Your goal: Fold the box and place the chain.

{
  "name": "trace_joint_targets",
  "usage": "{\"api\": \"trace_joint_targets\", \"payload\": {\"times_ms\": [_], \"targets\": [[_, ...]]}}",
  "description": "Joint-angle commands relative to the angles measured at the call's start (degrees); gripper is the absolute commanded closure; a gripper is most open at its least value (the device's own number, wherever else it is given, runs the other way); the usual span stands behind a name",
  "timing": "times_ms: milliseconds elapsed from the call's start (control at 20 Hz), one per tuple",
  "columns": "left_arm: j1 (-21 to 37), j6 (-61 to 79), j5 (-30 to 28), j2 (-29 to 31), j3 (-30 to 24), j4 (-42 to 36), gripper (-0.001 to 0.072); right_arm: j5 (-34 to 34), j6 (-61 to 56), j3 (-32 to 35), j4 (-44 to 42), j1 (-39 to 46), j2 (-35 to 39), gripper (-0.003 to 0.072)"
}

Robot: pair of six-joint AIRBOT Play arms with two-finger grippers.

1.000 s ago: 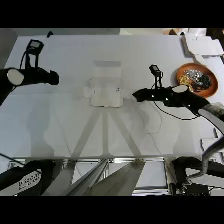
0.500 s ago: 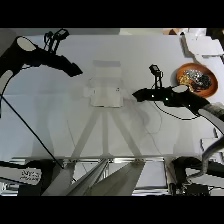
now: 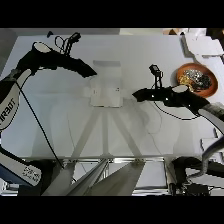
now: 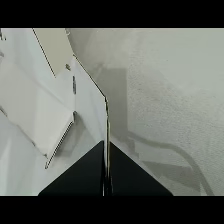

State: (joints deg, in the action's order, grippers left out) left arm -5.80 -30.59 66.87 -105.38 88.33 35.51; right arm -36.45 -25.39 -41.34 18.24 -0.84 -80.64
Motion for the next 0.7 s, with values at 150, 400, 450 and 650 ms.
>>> {"api": "trace_joint_targets", "payload": {"times_ms": [150,400,450,650], "targets": [[-1.40,5.14,0.04,-1.68,0.13,-3.48,0.0014,-0.02,-0.02,0.02,-0.02,-0.04,0.04,0.0673],[-4.33,6.16,0.09,-1.68,0.13,1.14,0.0015,-0.02,0.00,0.02,-0.02,-0.02,0.04,0.0673],[-4.68,6.23,0.22,-1.68,0.13,3.06,0.0015,-0.02,-0.02,0.02,-0.02,-0.04,0.04,0.0673],[-4.76,10.93,1.60,-1.68,0.13,5.33,0.0144,-0.02,-0.02,0.02,-0.02,-0.04,0.04,0.0673]]}}
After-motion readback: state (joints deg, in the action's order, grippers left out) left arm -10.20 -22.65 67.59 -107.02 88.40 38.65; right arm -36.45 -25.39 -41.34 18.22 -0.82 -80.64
